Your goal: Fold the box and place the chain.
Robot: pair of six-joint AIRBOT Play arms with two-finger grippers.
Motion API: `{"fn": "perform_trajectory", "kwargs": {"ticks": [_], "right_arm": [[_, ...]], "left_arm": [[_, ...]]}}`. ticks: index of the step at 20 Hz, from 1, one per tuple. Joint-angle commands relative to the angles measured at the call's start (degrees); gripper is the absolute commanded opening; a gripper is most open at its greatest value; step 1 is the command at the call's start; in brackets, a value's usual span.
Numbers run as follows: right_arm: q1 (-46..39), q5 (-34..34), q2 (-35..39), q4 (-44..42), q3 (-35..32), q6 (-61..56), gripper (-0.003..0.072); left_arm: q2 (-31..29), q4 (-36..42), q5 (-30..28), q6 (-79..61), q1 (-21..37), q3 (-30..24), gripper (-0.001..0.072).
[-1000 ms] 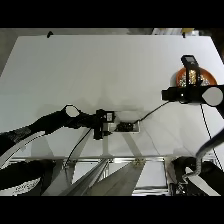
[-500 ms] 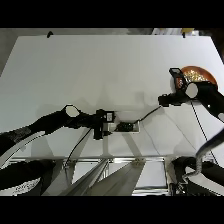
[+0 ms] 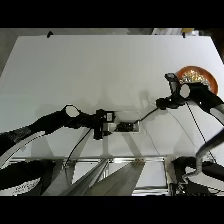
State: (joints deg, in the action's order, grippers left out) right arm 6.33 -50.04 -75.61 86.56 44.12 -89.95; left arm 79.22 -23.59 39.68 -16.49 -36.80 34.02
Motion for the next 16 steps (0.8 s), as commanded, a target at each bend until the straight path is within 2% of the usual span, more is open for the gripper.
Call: {"fn": "perform_trajectory", "kwargs": {"ticks": [1, 2, 3, 4, 9, 16], "right_arm": [[-0.02, -0.24, -1.62, 0.00, -0.04, -0.22, 0.0284], [0.04, -0.96, -1.86, 0.00, -0.04, -0.20, 0.0203], [0.04, -1.86, -1.84, 0.00, -0.04, 0.07, 0.0084], [0.04, -3.26, -1.66, 0.02, -0.04, 0.59, 0.0016], [0.04, -8.31, 5.27, 0.02, -0.04, 3.32, 0.0016], [0.04, -17.92, 26.12, -4.31, -1.84, 3.76, 0.0016]], "left_arm": [[-0.02, 0.00, 0.00, -0.02, 0.00, -0.02, 0.0205], [-0.02, 0.00, 0.00, -0.02, 0.00, -0.02, 0.0205], [-0.02, 0.00, 0.00, -0.02, 0.00, -0.02, 0.0205], [-0.02, 0.00, 0.00, -0.02, 0.00, -0.02, 0.0205], [-0.02, 0.00, 0.00, -0.02, 0.00, -0.02, 0.0205], [-0.02, 0.00, -0.02, -0.02, 0.00, -0.02, 0.0205]]}}
